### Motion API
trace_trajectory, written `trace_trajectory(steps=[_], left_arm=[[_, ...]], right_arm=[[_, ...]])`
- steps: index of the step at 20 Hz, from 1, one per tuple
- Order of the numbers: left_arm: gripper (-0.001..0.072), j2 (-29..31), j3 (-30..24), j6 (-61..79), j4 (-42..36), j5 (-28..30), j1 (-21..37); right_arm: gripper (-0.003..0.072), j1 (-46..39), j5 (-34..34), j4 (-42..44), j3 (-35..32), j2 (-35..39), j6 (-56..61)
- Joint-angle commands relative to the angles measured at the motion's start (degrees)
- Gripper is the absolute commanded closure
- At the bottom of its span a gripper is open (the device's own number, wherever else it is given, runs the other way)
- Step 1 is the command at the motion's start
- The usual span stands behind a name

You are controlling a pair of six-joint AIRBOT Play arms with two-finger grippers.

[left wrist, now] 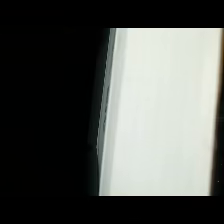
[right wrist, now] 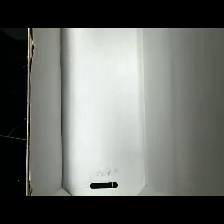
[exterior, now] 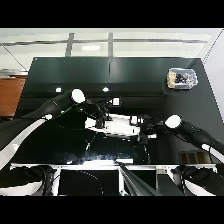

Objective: Fold the box and place the chain.

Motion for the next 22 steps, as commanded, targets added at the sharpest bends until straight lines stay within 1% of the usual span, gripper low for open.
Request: trace_trajectory(steps=[1, 4, 8, 11, 12, 13, 15, 16, 17, 18, 19, 22], left_arm=[[0.0678, -0.04, 0.0, 0.02, 0.04, -0.13, -0.02], [0.0678, -0.04, 0.0, 0.02, 0.04, -0.09, -0.02], [0.0678, -0.04, 0.0, 0.02, 0.04, -0.07, -0.02], [0.0678, -0.04, 0.0, 0.02, 0.04, -0.09, -0.02], [0.0677, -0.04, 0.0, 0.02, 0.04, -0.09, -0.02], [0.0677, -0.04, 0.0, 0.02, 0.04, -0.09, -0.02], [0.067, -0.04, 0.02, 0.0, 0.07, -0.09, -0.02], [0.0546, 0.02, 0.04, 0.0, 0.09, -0.13, -0.02], [0.0319, 0.17, 0.13, -0.11, 0.31, -0.28, 0.0], [0.0193, 0.39, 0.31, -1.18, 0.98, -0.33, 0.09], [0.0128, 0.79, 0.72, -3.69, 2.75, -0.46, 0.17], [0.0128, 3.08, 2.38, -12.0, 10.47, -3.23, 1.11]], right_arm=[[-0.0011, -1.42, 1.57, -0.02, 0.02, 0.04, 0.42], [-0.0011, -2.23, 3.39, -0.02, 0.02, 0.04, 0.39], [-0.0011, -2.23, 3.15, 0.2, 0.0, 0.04, 0.35], [-0.001, -2.21, 1.68, 0.2, 0.0, 0.02, 0.37], [0.0035, -2.21, 1.57, 0.17, 0.0, 0.02, 0.09], [0.0156, -2.21, 1.57, 0.2, 0.0, 0.02, -0.07], [0.0151, -2.21, 1.62, 0.17, 0.0, 0.02, -0.09], [0.0151, -2.21, 1.7, 0.17, 0.0, 0.02, -0.09], [0.0151, -2.21, 1.73, 0.17, 0.0, 0.02, -0.09], [0.0151, -2.21, 1.97, 0.17, 0.0, 0.02, -0.15], [0.0151, -2.21, 2.38, 0.15, 0.0, 0.02, -0.7], [0.0152, -2.23, 3.23, 0.11, 0.0, 0.02, -3.72]])
